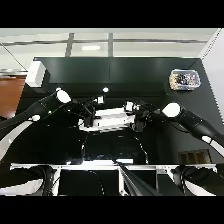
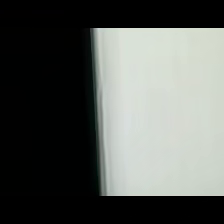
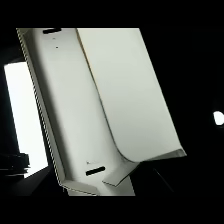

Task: Fold the box and place the chain.

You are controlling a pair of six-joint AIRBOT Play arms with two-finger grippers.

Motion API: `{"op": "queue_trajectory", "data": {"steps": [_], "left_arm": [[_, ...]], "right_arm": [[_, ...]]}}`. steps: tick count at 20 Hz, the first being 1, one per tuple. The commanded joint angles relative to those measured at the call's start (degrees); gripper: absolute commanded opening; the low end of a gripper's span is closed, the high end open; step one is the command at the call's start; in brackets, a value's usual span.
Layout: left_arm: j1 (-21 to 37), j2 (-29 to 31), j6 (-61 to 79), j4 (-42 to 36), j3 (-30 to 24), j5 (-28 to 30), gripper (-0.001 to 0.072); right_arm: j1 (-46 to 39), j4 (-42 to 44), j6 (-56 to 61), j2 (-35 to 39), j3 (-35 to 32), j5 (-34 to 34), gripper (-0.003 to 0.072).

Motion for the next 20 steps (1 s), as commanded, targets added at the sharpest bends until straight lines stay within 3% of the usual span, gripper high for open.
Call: {"op": "queue_trajectory", "data": {"steps": [1,12,13,14,15,20], "left_arm": [[-0.61,0.15,3.39,0.07,0.02,-2.36,0.0028],[-2.67,0.26,3.04,-0.22,0.02,-1.33,0.0028],[-2.67,0.26,3.04,-0.48,0.02,-1.33,0.0028],[-2.67,0.26,3.04,-1.14,0.02,-1.33,0.0028],[-2.67,0.26,3.06,-1.73,0.02,-1.25,0.0028],[-2.67,0.26,3.06,-1.73,0.02,-1.27,0.0028]], "right_arm": [[-0.85,6.69,-6.29,-2.21,0.07,3.82,0.0717],[-0.57,7.21,-7.74,-3.19,-4.52,4.24,0.0716],[-0.22,7.3,-8.87,-3.61,-4.63,4.22,0.0693],[0.22,7.3,-9.51,-4.09,-4.63,4.15,0.0567],[0.68,7.32,-10.21,-4.61,-4.63,3.87,0.0539],[2.08,7.26,-10.71,-6.88,-4.61,1.03,0.054]]}}
